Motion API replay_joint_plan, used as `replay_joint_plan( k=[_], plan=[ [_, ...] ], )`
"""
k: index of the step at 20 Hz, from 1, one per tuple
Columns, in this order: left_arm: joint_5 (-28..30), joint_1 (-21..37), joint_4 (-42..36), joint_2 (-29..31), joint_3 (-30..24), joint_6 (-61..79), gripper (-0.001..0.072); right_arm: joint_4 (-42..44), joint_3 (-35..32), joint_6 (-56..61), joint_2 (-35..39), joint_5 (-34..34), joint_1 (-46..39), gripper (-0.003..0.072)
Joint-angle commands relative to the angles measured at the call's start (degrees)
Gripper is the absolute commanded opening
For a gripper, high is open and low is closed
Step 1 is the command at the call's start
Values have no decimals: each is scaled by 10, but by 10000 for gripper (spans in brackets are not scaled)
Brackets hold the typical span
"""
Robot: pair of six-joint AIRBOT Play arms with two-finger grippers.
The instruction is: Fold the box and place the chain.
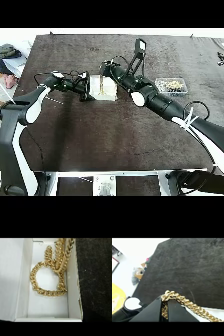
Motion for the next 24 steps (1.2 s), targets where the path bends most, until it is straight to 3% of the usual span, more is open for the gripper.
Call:
replay_joint_plan(
  k=[1, 8, 19, 24],
  plan=[
    [0, 0, 0, 0, 0, 0, 354, 1, 25, 10, -11, -9, 8, -15],
    [0, 0, 0, 0, 0, 0, 355, -55, 123, 8, -11, -5, 30, -15],
    [0, 0, 0, 0, 0, 0, 354, -78, 123, 4, -12, 30, 29, -15],
    [0, 0, 0, 0, 0, 0, 355, -88, 113, 4, -12, 123, 11, -15]
  ],
)
